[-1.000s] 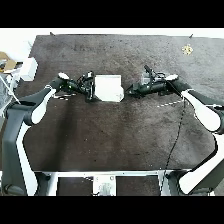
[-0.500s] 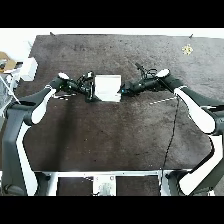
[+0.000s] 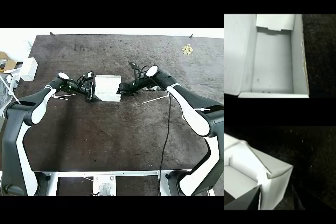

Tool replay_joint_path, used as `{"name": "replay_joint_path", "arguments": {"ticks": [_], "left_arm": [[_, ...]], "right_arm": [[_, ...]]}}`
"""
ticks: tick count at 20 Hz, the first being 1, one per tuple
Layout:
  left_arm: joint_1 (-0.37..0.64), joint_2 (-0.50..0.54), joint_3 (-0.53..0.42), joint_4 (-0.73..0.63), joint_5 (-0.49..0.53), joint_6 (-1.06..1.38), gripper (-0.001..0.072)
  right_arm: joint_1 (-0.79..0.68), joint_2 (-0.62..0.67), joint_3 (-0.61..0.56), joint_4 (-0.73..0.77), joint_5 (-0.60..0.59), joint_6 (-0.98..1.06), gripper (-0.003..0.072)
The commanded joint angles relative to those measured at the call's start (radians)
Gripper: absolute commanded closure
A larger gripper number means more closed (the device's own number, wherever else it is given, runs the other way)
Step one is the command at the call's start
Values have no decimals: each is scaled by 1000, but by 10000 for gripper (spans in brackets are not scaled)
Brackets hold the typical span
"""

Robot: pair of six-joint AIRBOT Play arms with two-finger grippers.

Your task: Fold the box and place the chain.

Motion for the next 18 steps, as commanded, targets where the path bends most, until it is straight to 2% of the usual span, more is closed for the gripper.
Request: {"name": "replay_joint_path", "arguments": {"ticks": [1,4,6,11,12,13,18], "left_arm": [[0,0,1,0,0,-2,424],[0,0,1,0,0,-2,424],[0,0,1,0,0,-2,424],[0,0,1,0,0,-2,425],[0,0,1,0,0,-2,424],[0,0,1,0,0,-2,424],[0,0,1,0,0,-2,424]], "right_arm": [[47,-14,50,-170,-16,149,250],[92,-27,119,-333,20,277,251],[124,-49,183,-471,84,388,252],[204,-151,343,-635,222,531,253],[221,-161,352,-665,231,556,346],[232,-166,352,-674,229,581,385],[249,-170,352,-683,204,694,395]]}}
